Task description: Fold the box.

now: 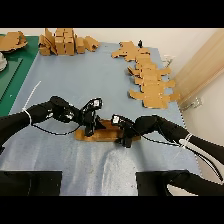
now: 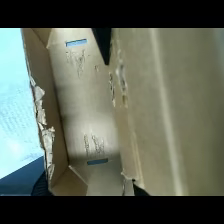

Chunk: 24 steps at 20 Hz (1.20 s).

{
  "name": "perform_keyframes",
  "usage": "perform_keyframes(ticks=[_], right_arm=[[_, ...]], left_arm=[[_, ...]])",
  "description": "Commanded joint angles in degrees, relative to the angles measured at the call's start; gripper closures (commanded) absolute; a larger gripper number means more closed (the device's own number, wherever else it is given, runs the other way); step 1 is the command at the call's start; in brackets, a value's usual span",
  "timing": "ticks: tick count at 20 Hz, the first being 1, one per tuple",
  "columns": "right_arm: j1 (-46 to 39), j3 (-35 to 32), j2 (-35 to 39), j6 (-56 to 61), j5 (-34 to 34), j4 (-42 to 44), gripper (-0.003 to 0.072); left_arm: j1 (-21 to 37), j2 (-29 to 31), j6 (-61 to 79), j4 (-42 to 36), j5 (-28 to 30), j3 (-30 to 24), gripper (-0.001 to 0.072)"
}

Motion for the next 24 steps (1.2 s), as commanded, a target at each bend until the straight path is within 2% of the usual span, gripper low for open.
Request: perform_keyframes(ticks=[1,3,8,10,24], right_arm=[[0.0,0.0,0.1,-0.6,-1.6,0.1,0.0122],[0.0,0.0,0.1,-0.6,-2.3,0.1,0.0197],[0.0,0.0,0.1,-0.6,-2.3,0.1,0.0198],[0.0,0.0,0.1,-0.6,-2.3,0.1,0.0232],[0.0,0.0,0.1,-0.6,-2.1,-0.2,0.0232]], left_arm=[[0.0,0.0,0.0,0.0,0.0,0.0,0.0696],[0.0,0.0,0.0,0.0,0.0,0.0,0.0696],[0.0,0.0,0.0,0.0,0.0,0.0,0.0696],[0.0,0.0,0.0,0.0,0.0,0.0,0.0696],[0.0,0.0,0.0,0.0,0.0,0.0,0.0696]])
